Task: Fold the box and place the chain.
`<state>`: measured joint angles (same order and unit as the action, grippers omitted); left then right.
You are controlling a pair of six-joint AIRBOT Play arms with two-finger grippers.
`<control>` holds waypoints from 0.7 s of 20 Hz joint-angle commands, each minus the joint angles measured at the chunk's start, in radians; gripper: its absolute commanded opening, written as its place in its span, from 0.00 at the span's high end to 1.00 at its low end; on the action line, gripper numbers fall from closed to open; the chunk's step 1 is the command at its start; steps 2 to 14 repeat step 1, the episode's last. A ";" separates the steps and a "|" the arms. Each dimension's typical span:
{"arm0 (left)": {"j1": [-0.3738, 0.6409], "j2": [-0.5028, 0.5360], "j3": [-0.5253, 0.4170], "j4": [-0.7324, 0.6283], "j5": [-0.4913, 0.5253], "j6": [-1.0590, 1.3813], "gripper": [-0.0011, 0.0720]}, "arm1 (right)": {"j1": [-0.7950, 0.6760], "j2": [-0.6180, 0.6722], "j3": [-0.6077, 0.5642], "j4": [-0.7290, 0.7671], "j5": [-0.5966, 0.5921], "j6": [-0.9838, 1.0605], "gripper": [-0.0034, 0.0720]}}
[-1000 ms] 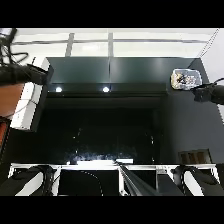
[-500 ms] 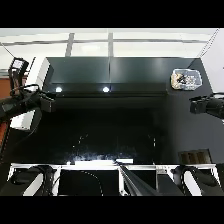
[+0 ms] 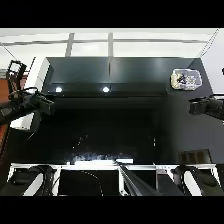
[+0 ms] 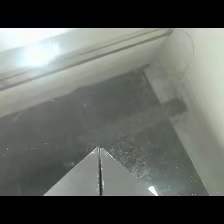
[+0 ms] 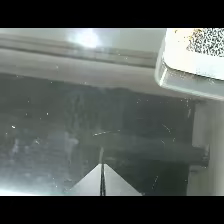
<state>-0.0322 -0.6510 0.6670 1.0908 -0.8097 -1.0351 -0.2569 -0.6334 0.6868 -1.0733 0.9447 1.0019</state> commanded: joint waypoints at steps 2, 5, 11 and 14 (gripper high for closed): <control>0.001 0.001 -0.001 0.000 0.001 0.002 0.94 | -0.001 0.000 0.000 -0.001 0.001 0.000 0.93; 0.001 0.001 -0.001 0.000 0.001 0.002 0.94 | -0.001 0.000 0.000 -0.001 0.001 0.000 0.93; 0.001 0.001 -0.001 0.000 0.001 0.002 0.94 | -0.001 0.000 0.000 -0.001 0.001 0.000 0.93; 0.001 0.001 -0.001 0.000 0.001 0.002 0.94 | -0.001 0.000 0.000 -0.001 0.001 0.000 0.93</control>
